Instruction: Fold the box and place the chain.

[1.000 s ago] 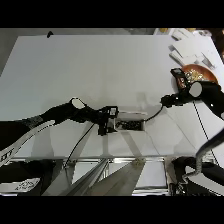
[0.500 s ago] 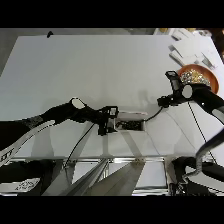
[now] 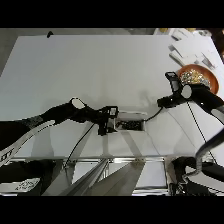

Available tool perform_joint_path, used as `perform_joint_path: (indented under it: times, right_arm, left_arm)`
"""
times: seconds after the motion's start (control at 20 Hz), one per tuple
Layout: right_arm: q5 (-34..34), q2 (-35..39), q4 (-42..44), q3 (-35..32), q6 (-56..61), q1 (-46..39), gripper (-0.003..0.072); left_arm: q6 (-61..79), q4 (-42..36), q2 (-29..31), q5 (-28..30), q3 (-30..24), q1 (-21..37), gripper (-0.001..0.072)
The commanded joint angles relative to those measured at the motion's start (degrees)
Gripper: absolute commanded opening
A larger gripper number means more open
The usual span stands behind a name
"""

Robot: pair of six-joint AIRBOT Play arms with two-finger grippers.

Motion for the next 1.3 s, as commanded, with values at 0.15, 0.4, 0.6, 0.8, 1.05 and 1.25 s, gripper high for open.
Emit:
perform_joint_path:
  times: [0.15, 0.4, 0.6, 0.8, 1.05, 1.25]
  right_arm:
    - [9.0, 19.0, 4.2, 0.1, -0.2, 0.0, 0.0013]
    - [20.8, 36.6, 20.7, 0.1, -5.1, 0.0, 0.0014]
    - [24.1, 44.0, 34.0, 0.1, -7.1, 0.2, 0.0014]
    - [21.6, 43.3, 42.9, 0.1, -11.2, 4.5, 0.0014]
    - [18.5, 40.2, 42.9, 0.0, -12.4, 8.1, 0.0014]
    - [18.6, 34.9, 42.4, -0.5, -16.3, 8.7, 0.0054]
  left_arm:
    - [0.0, 0.0, 0.0, 0.0, 0.0, 0.0, 0.0393]
    - [0.0, 0.0, 0.0, 0.0, 0.0, 0.0, 0.0393]
    - [0.0, 0.0, 0.0, 0.0, 0.0, 0.0, 0.0393]
    - [0.0, 0.0, 0.0, 0.0, 0.0, 0.1, 0.0393]
    - [0.0, 0.0, 0.0, 0.0, 0.0, 0.0, 0.0393]
    - [0.0, 0.0, 0.0, 0.0, 0.0, 0.0, 0.0393]
